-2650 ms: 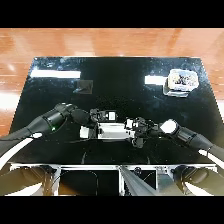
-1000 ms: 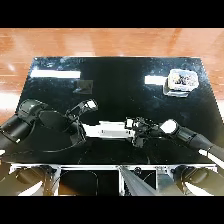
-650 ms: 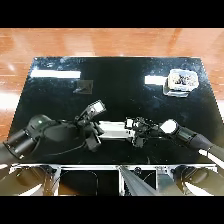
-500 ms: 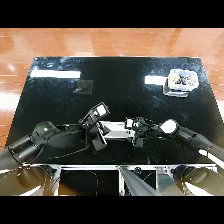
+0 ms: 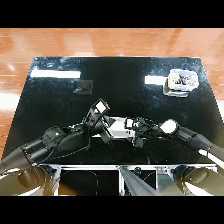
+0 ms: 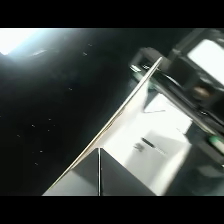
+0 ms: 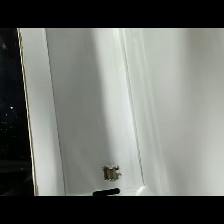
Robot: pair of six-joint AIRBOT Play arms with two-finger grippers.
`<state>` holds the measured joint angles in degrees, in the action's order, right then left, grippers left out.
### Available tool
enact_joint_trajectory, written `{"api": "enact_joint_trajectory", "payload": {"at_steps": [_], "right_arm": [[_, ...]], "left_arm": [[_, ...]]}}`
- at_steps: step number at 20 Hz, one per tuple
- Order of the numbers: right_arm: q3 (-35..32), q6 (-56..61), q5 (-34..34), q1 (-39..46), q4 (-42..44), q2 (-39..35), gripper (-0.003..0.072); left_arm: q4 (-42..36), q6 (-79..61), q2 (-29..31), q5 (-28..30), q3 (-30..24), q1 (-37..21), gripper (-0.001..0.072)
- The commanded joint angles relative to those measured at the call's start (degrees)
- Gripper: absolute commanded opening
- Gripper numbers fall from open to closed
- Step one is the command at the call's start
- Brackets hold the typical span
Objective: Fold the box and place the chain.
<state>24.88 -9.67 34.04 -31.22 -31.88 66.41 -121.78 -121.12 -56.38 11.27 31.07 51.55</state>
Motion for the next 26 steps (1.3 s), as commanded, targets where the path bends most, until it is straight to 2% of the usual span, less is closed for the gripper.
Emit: {"api": "enact_joint_trajectory", "payload": {"at_steps": [1, 6, 17, 22, 26], "right_arm": [[0.0, 0.0, 0.0, 0.0, 0.0, 0.0, 0.0605], [0.0, 0.0, 0.0, 0.0, 0.0, 0.0, 0.0605], [0.0, 0.0, 0.0, 0.0, 0.0, 0.0, 0.0605], [0.0, 0.0, 0.0, 0.0, 0.0, 0.0, 0.0605], [0.0, 0.0, 0.0, 0.0, 0.0, 0.0, 0.0605]], "left_arm": [[0.0, 0.2, -3.6, -6.9, -0.1, 0.1, 0.0015], [0.0, 1.7, -8.2, -10.5, -0.1, 0.2, 0.0015], [0.0, 5.1, -12.8, -9.7, -0.1, 0.2, 0.0015], [0.3, 5.0, -12.7, -9.6, 0.8, 0.2, 0.0016], [3.5, 3.1, -8.7, -6.8, 1.6, -0.3, 0.0016]]}}
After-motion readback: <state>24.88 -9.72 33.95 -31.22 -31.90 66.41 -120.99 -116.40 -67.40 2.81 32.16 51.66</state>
